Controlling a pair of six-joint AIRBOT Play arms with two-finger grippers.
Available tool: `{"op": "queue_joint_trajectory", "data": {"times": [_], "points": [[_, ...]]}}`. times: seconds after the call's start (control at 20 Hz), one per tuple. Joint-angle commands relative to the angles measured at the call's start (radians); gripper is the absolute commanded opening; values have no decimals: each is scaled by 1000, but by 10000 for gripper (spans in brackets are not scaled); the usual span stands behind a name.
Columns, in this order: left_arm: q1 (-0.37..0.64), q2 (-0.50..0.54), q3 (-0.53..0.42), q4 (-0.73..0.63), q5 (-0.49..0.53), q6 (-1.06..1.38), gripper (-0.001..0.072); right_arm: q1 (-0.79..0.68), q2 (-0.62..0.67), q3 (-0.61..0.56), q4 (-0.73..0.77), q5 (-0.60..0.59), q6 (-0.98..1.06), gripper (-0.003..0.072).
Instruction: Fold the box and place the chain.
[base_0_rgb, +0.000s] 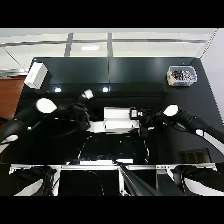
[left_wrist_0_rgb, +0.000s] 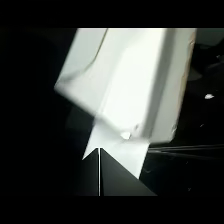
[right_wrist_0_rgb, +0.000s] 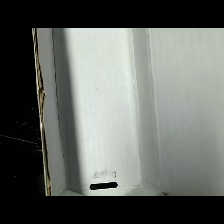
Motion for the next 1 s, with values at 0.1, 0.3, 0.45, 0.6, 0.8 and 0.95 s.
{"op": "queue_joint_trajectory", "data": {"times": [0.1, 0.3, 0.45, 0.6, 0.8, 0.95], "points": [[299, 64, -25, 206, -172, -758, 25, 0, -1, 0, 0, 0, 0, 136], [502, -45, -122, -118, -342, -824, 24, 0, -1, 0, 0, 0, 0, 136], [493, -191, -137, -172, -356, -789, 22, 0, -1, 0, 0, 0, 0, 136], [385, -267, -135, -180, -262, -788, 22, 0, -1, 0, 0, 0, 0, 136], [207, -289, -128, -291, -196, -665, 22, 0, -1, 0, 0, 0, 0, 136], [187, -289, -89, -338, -194, -629, 22, 0, -1, 0, 0, 0, 0, 136]]}}
